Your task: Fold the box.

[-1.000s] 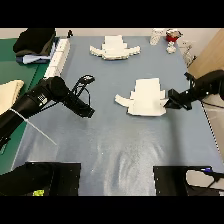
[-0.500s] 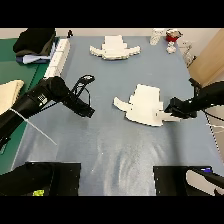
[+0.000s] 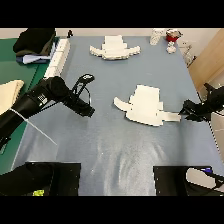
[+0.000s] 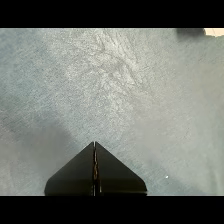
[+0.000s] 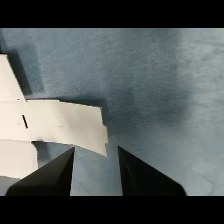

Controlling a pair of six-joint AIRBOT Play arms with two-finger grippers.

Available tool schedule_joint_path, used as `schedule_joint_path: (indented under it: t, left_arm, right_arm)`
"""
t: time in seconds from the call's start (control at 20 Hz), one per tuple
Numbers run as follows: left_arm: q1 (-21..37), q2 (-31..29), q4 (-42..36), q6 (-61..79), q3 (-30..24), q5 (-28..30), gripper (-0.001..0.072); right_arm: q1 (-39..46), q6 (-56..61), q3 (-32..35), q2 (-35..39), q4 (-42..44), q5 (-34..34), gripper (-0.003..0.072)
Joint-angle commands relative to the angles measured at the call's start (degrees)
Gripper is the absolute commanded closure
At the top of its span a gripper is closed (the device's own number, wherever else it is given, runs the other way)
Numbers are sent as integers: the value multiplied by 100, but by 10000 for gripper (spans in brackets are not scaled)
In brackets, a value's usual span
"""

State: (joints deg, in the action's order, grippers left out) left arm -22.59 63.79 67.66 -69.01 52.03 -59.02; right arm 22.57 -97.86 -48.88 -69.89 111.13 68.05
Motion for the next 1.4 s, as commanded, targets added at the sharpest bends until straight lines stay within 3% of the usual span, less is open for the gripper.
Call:
schedule_joint_path:
  t: [0.0, 0.15, 0.2, 0.25, 0.4, 0.9, 0.95, 1.0, 1.1, 1.15, 1.35]
  left_arm:
    - [7, -4, 0, 0, -2, 20, 693]
    - [7, -4, 0, 0, -2, 55, 693]
    - [4, -4, 0, -2, -2, 57, 692]
    - [7, -4, 0, -2, -2, 61, 693]
    - [7, -4, 0, -2, -2, 175, 693]
    - [7, -4, -214, -2, -2, 195, 693]
    - [7, -4, -214, -2, -2, 192, 693]
    - [4, -4, -214, -2, -2, 195, 693]
    - [4, -4, -214, -2, -2, 208, 693]
    - [4, -4, -275, -2, -2, 157, 693]
    - [66, 4, -651, 92, 20, 138, 692]
  right_arm:
    - [127, -726, 7, -472, 599, -85, 282]
    - [127, -964, 11, -627, 778, -81, 288]
    - [127, -1115, 9, -634, 933, -13, 388]
    - [125, -1268, 11, -634, 1126, 63, 406]
    - [68, -1534, 11, -629, 1611, 166, 406]
    - [-599, -1958, -4, -619, 1967, -17, 406]
    - [-671, -1958, -4, -619, 1967, -98, 428]
    - [-715, -1956, -2, -619, 1969, -136, 536]
    - [-745, -1958, -4, -616, 1976, -138, 582]
    - [-756, -1958, -2, -616, 1978, -125, 684]
    - [-1132, -1989, 111, -525, 2026, 94, 684]
